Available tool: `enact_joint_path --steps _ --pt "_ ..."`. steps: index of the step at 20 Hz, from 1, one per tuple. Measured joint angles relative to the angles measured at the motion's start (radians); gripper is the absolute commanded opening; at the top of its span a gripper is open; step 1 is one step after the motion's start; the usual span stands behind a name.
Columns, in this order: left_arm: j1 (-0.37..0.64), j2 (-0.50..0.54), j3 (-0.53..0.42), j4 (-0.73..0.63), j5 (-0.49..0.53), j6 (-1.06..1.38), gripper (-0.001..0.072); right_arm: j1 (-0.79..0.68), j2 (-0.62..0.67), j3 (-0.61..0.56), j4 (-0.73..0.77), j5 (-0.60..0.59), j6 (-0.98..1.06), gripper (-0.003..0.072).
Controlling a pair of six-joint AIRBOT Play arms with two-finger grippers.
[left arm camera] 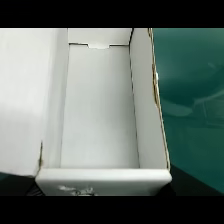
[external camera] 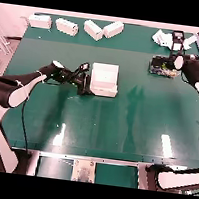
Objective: Fold the box and place the chain.
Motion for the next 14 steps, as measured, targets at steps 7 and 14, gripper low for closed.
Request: enact_joint_path --steps 7,14 --pt "0.000 0.000 0.000 0.000 0.000 0.000 0.0469 -0.105 -0.161 0.124 0.064 -0.088 -0.092 0.0480" --pt "0.000 0.000 0.000 0.000 0.000 0.000 0.0468 -0.119 -0.275 0.206 0.179 -0.079 -0.200 0.0474"
